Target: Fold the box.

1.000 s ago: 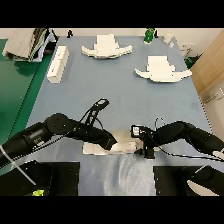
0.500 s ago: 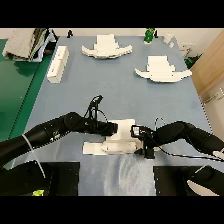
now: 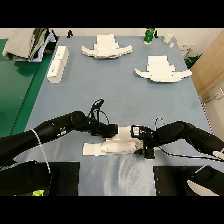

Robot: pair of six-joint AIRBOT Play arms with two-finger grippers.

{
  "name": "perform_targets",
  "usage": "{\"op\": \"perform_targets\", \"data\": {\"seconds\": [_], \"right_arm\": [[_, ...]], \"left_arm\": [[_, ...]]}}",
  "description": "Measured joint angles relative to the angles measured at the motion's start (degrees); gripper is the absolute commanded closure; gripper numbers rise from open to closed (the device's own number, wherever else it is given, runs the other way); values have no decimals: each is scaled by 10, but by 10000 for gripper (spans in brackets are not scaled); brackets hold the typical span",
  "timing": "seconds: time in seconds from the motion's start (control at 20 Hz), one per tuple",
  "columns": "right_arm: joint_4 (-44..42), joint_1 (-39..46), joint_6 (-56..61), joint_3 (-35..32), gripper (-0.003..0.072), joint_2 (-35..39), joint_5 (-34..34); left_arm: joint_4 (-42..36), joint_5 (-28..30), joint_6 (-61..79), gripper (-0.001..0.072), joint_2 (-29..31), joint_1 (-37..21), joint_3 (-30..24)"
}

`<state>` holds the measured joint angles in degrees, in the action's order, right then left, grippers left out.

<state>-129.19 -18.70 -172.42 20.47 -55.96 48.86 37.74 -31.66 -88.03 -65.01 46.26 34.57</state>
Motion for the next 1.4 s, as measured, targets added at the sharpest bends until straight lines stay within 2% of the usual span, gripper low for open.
{"op": "perform_targets", "data": {"seconds": [0.25, 0.55, 0.6, 0.7, 0.95, 1.15, 1.35, 1.4], "right_arm": [[0, 0, 0, 0, 177, 0, 0], [0, 0, 0, 0, 177, 0, 0], [0, 0, 0, 0, 177, 0, 0], [0, 0, 0, 0, 177, 0, 0], [0, 0, 0, 0, 177, 0, 0], [0, 0, 0, 0, 177, 0, 0], [0, 0, 0, 0, 177, 0, 0], [0, 0, 0, 0, 177, 0, 0]], "left_arm": [[39, -63, 51, 696, 32, -29, 47], [180, -138, 73, 692, 172, -36, 63], [205, -145, 81, 674, 192, -32, 62], [252, -155, 111, 19, 223, -26, 61], [290, -185, 256, 15, 257, -50, 51], [205, -214, 458, 15, 266, -92, -6], [143, -205, 586, 17, 269, -105, -75], [134, -202, 604, 86, 269, -107, -89]]}}
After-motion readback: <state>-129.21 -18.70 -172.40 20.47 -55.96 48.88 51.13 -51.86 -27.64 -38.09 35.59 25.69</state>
